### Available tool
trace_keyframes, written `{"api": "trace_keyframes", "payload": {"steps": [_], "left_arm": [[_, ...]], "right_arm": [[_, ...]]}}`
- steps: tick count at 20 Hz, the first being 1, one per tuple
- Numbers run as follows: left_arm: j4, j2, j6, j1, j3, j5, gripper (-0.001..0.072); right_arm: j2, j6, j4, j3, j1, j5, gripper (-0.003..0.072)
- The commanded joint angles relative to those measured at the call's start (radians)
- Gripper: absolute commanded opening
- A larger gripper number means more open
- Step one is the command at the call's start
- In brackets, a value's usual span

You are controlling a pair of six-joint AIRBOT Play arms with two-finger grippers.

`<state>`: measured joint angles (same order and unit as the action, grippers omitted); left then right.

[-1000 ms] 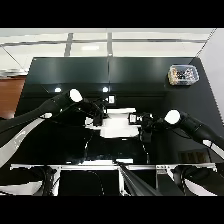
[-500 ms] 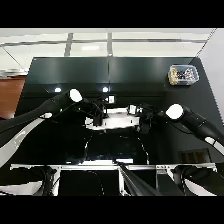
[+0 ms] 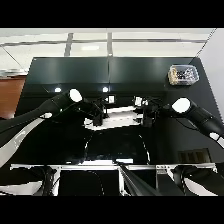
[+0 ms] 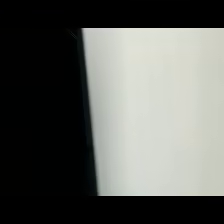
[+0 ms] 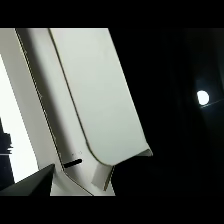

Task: Fold the box and place the chain.

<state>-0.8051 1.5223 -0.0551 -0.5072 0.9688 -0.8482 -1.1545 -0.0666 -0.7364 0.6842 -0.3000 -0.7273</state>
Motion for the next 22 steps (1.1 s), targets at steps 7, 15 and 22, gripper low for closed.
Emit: {"api": "trace_keyframes", "payload": {"steps": [7, 15, 22], "left_arm": [[0.000, 0.001, 0.001, 0.000, 0.000, 0.000, 0.0027], [0.000, 0.001, 0.001, 0.000, 0.000, 0.000, 0.0027], [0.000, 0.001, 0.001, 0.000, 0.000, 0.000, 0.0028]], "right_arm": [[-0.159, -0.230, 0.100, -0.007, -0.019, -0.097, 0.0713], [-0.170, -0.235, 0.084, -0.019, -0.019, -0.078, 0.0712], [-0.187, -0.256, 0.127, -0.020, -0.019, -0.044, 0.0712]]}}
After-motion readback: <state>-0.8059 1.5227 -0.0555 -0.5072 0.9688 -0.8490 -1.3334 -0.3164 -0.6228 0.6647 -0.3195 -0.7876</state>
